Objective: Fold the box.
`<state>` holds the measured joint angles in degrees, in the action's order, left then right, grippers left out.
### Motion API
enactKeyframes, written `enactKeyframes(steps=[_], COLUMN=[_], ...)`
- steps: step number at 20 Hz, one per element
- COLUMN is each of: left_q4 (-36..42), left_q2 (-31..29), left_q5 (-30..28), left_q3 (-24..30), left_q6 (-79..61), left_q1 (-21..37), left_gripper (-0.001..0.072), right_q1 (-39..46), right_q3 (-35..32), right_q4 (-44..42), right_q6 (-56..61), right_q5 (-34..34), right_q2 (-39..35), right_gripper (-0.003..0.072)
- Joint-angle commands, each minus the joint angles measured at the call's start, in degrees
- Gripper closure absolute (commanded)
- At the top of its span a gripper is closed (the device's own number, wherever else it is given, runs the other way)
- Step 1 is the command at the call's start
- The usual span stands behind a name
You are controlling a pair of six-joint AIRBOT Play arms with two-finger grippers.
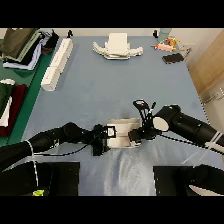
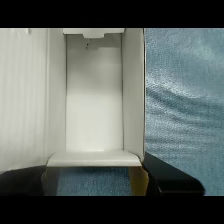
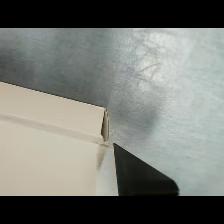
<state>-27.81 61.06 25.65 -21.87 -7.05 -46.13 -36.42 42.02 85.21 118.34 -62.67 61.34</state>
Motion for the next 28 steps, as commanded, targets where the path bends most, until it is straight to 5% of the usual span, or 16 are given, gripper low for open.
enactKeyframes(steps=[1,8,11,13,18,19,21,28], left_q4=[0.0,0.0,0.0,0.0,0.0,0.0,0.0,0.0], left_q2=[0.0,0.0,0.0,0.0,0.0,0.0,0.0,0.0], left_q5=[0.0,0.0,0.0,0.0,0.0,0.0,0.0,0.0], left_q3=[0.0,0.0,0.0,0.0,0.0,0.0,0.0,0.0], left_q6=[0.0,0.0,0.0,0.0,0.0,0.0,0.0,0.0], left_q1=[0.0,0.0,0.0,0.0,0.0,0.0,0.0,0.0], left_gripper=[0.0306,0.0306,0.0306,0.0306,0.0306,0.0306,0.0306,0.0305], right_q1=[-5.4,-6.2,-6.2,-6.2,-6.2,-6.2,-6.2,-6.2], right_q3=[3.2,4.1,4.1,4.1,4.1,4.2,4.6,6.7], right_q4=[6.9,7.3,7.6,7.6,7.8,7.8,7.1,8.1], right_q6=[10.9,17.8,19.0,19.0,18.4,17.6,17.2,16.3], right_q5=[-3.1,-3.5,-3.5,-3.5,-3.3,-3.2,-3.3,-7.6], right_q2=[4.5,8.0,8.5,8.8,8.8,8.8,8.6,5.0], right_gripper=[0.0327,0.0327,0.0468,0.0666,0.0682,0.0644,0.0363,0.0232])
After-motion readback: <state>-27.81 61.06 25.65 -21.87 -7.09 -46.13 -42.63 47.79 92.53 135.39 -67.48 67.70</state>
